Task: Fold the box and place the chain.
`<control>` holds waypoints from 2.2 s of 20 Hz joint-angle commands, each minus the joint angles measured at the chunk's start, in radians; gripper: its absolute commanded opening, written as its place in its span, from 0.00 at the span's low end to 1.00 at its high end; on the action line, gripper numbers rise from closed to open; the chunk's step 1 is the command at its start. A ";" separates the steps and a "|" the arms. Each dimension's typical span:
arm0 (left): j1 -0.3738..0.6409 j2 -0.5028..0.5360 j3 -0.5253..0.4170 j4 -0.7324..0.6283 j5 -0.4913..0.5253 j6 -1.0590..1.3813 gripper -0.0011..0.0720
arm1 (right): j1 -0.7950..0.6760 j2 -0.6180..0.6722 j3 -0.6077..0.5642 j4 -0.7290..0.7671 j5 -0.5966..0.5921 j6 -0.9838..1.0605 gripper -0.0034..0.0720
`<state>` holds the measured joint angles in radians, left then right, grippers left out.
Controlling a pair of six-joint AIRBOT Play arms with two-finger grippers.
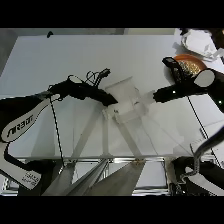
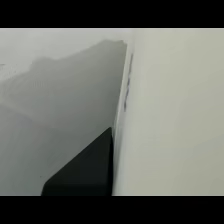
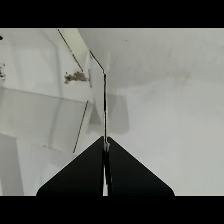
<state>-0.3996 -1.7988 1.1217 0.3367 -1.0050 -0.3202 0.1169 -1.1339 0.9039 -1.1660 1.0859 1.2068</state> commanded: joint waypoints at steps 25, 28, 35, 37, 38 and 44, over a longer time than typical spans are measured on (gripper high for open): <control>-0.135 0.236 0.019 0.356 -0.217 0.256 0.03 | -0.004 0.473 -0.030 -0.061 0.392 -0.004 0.30; -0.176 0.168 0.019 0.351 -0.148 0.265 0.02 | -0.004 0.473 -0.088 -0.060 0.353 -0.003 0.30; -0.182 0.080 0.019 0.259 -0.003 0.280 0.02 | -0.004 0.473 -0.103 -0.060 0.306 -0.047 0.30; -0.180 0.081 0.019 0.262 0.042 0.279 0.02 | -0.004 0.473 -0.103 -0.060 0.284 -0.062 0.30; -0.180 0.081 0.019 0.263 0.062 0.279 0.02 | -0.004 0.473 -0.103 -0.060 0.278 -0.066 0.30; -0.182 0.081 0.019 0.285 0.100 0.271 0.02 | -0.004 0.471 -0.103 -0.061 0.256 -0.112 0.29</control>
<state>-0.5808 -1.7164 1.1408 0.6044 -0.9310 -0.0429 0.1135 -0.6624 0.8009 -1.2266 1.3598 1.1225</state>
